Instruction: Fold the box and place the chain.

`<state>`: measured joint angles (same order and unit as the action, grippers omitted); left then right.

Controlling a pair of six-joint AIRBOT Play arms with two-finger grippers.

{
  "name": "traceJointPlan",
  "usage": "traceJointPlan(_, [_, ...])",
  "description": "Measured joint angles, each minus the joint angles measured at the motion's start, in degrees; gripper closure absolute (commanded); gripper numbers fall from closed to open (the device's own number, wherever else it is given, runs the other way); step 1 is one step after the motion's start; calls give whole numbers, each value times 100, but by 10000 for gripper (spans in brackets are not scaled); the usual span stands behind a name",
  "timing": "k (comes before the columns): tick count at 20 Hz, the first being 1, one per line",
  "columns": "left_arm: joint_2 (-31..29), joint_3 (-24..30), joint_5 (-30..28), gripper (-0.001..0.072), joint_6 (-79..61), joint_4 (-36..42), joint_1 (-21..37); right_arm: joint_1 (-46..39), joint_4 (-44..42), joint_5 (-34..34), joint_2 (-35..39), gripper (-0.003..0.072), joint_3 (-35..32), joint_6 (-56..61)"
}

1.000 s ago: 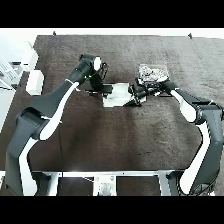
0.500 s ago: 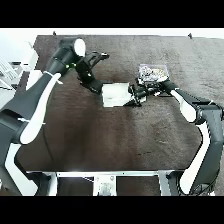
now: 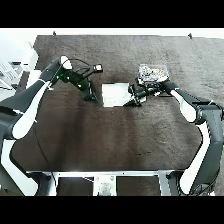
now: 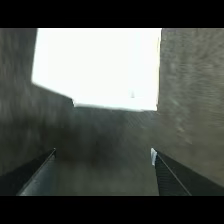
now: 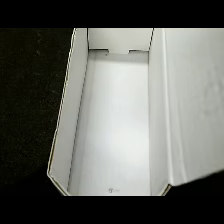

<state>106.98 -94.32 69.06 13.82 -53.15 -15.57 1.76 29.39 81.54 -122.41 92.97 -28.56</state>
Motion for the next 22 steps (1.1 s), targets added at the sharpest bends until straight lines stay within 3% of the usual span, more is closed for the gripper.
traceJointPlan(4, [9, 492, -555, -3, -1231, 476, 46, 0, 0, 0, 0, 138, 0, 0])
traceJointPlan(9, [177, 669, -765, -3, -2124, 1091, 168, 0, 0, 0, 2, 137, 0, 0])
traceJointPlan(22, [509, 704, -382, -3, -3008, 2190, 339, 0, 2, -2, 0, 138, 0, 0])
